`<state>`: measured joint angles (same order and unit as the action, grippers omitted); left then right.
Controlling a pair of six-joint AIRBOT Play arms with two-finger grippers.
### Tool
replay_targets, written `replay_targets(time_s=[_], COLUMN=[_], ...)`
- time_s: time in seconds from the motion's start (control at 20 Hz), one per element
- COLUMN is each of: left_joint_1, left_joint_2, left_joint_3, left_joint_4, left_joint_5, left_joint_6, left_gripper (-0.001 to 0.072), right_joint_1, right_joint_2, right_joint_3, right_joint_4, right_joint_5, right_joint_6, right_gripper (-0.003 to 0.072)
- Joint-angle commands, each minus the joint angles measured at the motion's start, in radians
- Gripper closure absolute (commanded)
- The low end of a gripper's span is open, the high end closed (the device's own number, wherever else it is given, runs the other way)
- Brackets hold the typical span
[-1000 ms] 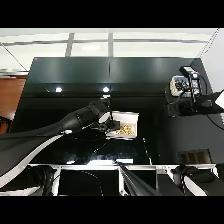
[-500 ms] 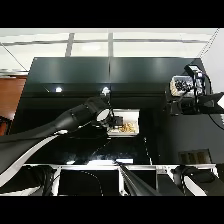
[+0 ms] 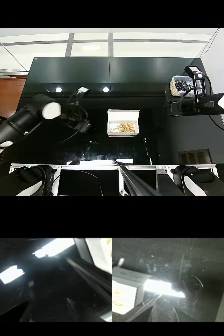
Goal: Fold the box and place the chain.
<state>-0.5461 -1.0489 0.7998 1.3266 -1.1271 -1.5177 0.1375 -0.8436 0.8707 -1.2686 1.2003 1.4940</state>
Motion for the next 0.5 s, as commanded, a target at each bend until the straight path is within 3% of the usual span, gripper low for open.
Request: replay_targets(time_s=[0.0, 0.05, 0.1, 0.25, 0.35, 0.45], left_joint_1=[0.235, 0.249, 0.244, 0.190, 0.157, 0.147], left_joint_2=[0.055, 0.045, 0.032, -0.013, -0.053, -0.112], left_joint_3=[-0.222, -0.257, -0.279, -0.281, -0.276, -0.258], left_joint_4=[-0.668, -0.774, -0.815, -0.779, -0.781, -0.822], left_joint_5=[0.136, 0.135, 0.140, 0.195, 0.271, 0.272], left_joint_6=[0.772, 0.999, 1.220, 1.635, 1.712, 1.823], left_gripper=[0.0207, 0.0136, 0.0000, -0.0001, 0.0000, 0.0000], right_joint_1=[0.000, 0.000, 0.000, 0.000, 0.000, 0.000], right_joint_2=[0.000, 0.000, 0.000, 0.000, 0.000, 0.000], right_joint_3=[0.000, -0.001, 0.000, 0.000, 0.000, -0.001], right_joint_4=[0.001, 0.001, 0.001, 0.002, 0.003, 0.011], right_joint_5=[0.011, 0.014, 0.019, 0.031, 0.031, 0.030], right_joint_6=[0.036, 0.040, 0.040, 0.040, 0.044, 0.044], right_gripper=[0.0371, 0.0372, 0.0371, 0.0372, 0.0371, 0.0372])
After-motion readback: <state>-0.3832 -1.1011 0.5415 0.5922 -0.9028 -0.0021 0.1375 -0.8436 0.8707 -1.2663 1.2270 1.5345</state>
